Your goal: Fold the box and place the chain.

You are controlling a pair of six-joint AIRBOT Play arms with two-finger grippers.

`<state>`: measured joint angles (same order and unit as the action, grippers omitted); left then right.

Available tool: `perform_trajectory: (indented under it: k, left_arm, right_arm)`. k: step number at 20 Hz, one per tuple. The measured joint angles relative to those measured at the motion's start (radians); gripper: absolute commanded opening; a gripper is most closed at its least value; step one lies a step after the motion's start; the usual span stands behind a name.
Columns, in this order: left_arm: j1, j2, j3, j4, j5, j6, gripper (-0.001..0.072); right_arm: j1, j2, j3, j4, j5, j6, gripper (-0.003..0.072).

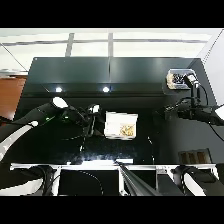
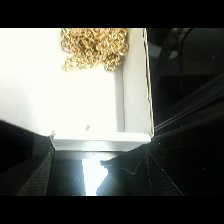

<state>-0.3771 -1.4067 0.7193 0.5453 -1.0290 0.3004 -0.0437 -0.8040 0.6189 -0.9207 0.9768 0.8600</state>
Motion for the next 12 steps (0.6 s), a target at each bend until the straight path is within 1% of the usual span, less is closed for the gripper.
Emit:
perform_trajectory:
  k: [10,11,12]
  left_arm:
    - [-0.082,-0.004,0.007,-0.015,0.091,-0.016,0.0706]
    - [-0.085,-0.004,0.008,-0.016,0.099,-0.019,0.0677]
    - [-0.089,-0.004,0.008,-0.016,0.101,-0.019,0.0622]
  right_arm:
    - [0.000,0.000,0.000,0.000,0.002,0.000,0.0678]
    - [0.000,0.000,0.000,0.000,0.003,0.000,0.0678]
    - [0.000,0.000,0.000,0.000,0.002,0.000,0.0678]
